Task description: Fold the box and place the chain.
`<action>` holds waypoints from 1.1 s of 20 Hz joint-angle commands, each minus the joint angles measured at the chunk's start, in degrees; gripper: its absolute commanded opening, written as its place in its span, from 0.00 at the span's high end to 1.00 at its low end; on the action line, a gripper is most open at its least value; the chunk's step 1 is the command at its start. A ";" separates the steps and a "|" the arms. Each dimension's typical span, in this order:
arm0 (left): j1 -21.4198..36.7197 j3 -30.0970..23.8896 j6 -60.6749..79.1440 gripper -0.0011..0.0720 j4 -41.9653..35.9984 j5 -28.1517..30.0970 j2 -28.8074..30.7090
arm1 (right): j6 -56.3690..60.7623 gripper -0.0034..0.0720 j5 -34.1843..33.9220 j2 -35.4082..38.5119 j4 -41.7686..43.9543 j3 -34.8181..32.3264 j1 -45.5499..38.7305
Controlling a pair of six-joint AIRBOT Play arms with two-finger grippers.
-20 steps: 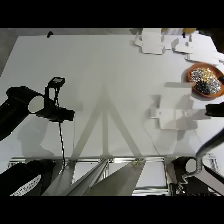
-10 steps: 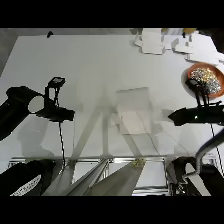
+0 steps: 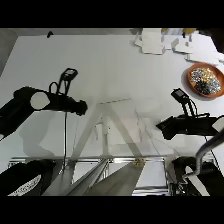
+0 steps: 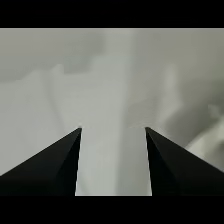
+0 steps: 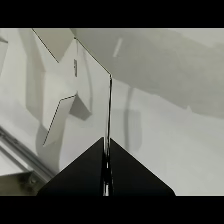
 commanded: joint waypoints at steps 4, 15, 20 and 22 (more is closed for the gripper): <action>0.07 0.00 45.13 0.16 -40.24 -0.74 -13.57 | 0.15 0.93 -0.33 0.28 0.20 -0.15 1.16; 0.00 0.02 59.78 0.61 -46.40 -4.92 -20.22 | -0.09 0.93 -0.52 0.28 0.02 -0.15 1.16; 0.04 0.09 66.47 0.98 -42.99 -7.69 -20.11 | -0.09 0.93 -0.52 0.28 0.22 -0.15 1.14; -0.07 0.33 69.68 0.98 -42.99 -7.63 -19.47 | -0.09 0.86 -0.68 0.28 0.31 0.02 1.14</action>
